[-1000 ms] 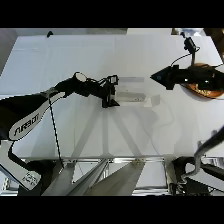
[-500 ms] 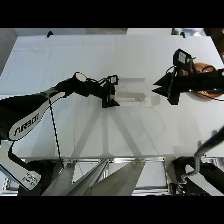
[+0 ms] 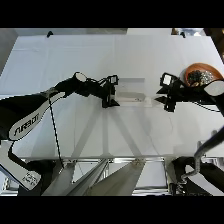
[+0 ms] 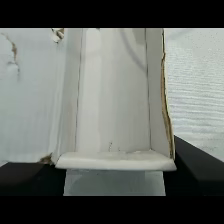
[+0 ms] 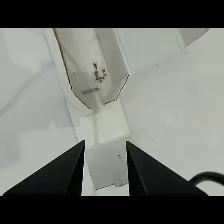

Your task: Fold the box and place the chain.

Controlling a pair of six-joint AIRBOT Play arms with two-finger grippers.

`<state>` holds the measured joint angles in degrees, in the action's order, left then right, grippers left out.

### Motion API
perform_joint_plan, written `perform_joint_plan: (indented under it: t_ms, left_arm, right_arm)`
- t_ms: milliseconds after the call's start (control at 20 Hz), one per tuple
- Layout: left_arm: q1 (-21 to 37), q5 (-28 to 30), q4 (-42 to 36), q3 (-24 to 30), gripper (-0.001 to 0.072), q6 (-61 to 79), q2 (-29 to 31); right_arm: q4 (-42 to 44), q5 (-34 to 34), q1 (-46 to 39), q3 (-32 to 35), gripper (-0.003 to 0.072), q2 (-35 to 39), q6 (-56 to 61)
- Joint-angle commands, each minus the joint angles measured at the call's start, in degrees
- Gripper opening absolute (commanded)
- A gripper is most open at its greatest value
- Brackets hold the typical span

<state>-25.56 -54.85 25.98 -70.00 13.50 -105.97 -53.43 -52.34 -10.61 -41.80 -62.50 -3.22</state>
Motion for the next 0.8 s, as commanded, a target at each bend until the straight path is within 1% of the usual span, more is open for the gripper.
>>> perform_joint_plan:
  t_ms: [0,150,200,250,350,450,550,750]
  left_arm:
    - [0.00,0.02,0.00,-0.02,0.0157,0.00,-0.02]
    - [0.00,0.00,0.02,-0.02,0.0157,0.00,-0.02]
    - [0.00,0.00,0.02,-0.02,0.0157,0.00,-0.02]
    - [0.00,0.00,0.02,-0.02,0.0157,0.00,-0.02]
    - [0.00,0.00,0.00,-0.02,0.0157,0.00,-0.02]
    - [0.00,0.02,0.00,-0.02,0.0157,0.00,-0.02]
    - [0.00,0.00,0.00,-0.02,0.0157,0.00,-0.02]
    - [0.00,0.02,0.02,-0.02,0.0157,0.00,-0.02]
  right_arm:
    - [-0.63,1.62,0.07,-0.04,0.0294,-6.84,-7.04]
    - [1.62,0.20,0.09,-3.17,0.0301,-12.52,-9.51]
    - [1.31,0.48,0.31,-4.22,0.0308,-14.19,-9.53]
    - [1.62,0.59,0.68,-5.07,0.0341,-15.56,-9.81]
    - [3.34,1.36,1.99,-6.12,0.0342,-17.57,-12.85]
    - [7.52,4.52,3.30,-6.19,0.0341,-18.12,-15.87]
    - [9.53,7.28,4.15,-6.19,0.0341,-18.23,-16.85]
    - [10.19,5.90,4.24,-6.19,0.0340,-18.23,-16.85]
